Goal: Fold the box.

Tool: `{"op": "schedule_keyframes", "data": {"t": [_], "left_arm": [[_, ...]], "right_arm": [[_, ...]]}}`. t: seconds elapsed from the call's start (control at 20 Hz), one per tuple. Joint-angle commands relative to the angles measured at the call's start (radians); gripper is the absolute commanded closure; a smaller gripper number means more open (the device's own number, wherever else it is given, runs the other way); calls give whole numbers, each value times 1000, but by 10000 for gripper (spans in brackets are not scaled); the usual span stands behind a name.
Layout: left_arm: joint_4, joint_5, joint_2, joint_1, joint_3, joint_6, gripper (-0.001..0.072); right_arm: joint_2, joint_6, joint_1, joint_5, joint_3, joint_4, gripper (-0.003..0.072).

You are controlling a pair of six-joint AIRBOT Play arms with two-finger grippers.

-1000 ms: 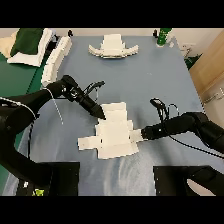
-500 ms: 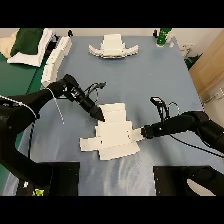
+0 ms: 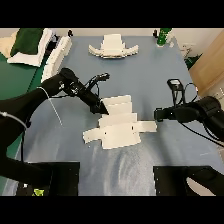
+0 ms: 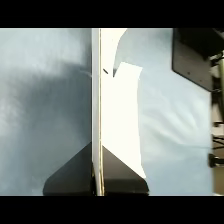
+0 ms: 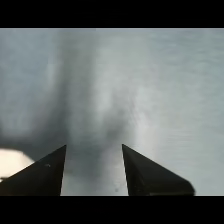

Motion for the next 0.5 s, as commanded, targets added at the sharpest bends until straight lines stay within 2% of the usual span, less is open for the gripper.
{"op": "schedule_keyframes", "data": {"t": [0.0, 0.2, 0.45], "left_arm": [[14, 219, 137, -68, -77, 113, 702], [43, 415, 257, -147, -252, 176, 701], [44, 583, 264, -288, -389, 175, 701]], "right_arm": [[1, 147, -50, 1, 27, -95, 171], [1, 149, -49, 11, 27, -40, 180], [1, 149, -48, 53, 27, 15, 181]]}}
